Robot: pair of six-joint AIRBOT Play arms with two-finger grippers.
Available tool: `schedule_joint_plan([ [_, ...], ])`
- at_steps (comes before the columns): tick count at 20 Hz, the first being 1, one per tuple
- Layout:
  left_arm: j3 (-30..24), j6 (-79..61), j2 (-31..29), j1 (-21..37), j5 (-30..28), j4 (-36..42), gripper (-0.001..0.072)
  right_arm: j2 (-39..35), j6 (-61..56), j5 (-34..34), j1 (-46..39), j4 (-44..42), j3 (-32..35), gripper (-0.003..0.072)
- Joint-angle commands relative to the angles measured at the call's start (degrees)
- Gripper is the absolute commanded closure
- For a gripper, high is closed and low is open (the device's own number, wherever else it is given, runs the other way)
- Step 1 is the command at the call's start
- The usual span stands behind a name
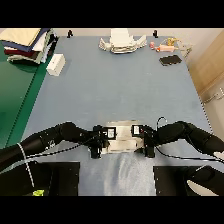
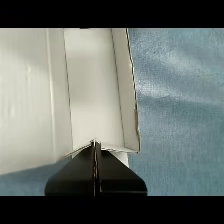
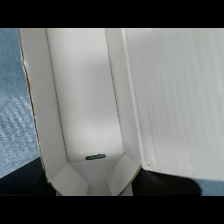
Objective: Fold the box.
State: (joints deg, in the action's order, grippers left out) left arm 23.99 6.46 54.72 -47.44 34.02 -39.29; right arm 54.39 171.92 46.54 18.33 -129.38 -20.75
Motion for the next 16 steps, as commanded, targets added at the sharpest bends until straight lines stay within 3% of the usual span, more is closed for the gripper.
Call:
schedule_joint_plan([
  [1,0.31,10.56,-4.11,0.02,3.23,-10.32,0.0695,0.04,0.0,-0.02,0.0,-0.02,0.0,0.0088],
  [5,3.63,31.41,-13.7,0.04,12.41,-20.44,0.0696,0.04,0.0,-0.02,0.0,-0.02,0.0,0.0088],
  [8,6.23,65.22,-22.16,0.39,15.28,-33.22,0.0696,0.04,0.0,0.0,0.0,-0.02,0.0,0.0087],
  [11,6.29,97.39,-28.68,5.18,20.92,-44.26,0.0696,0.04,0.02,0.0,0.0,-0.02,0.0,0.0088],
  [14,5.57,105.53,-28.92,12.39,29.86,-44.3,0.0695,0.04,0.0,0.0,0.0,-0.02,0.0,0.0087],
  [16,2.93,105.24,-27.36,15.87,30.64,-39.32,0.0696,0.04,0.0,-0.02,0.0,-0.02,0.0,0.0087],
])
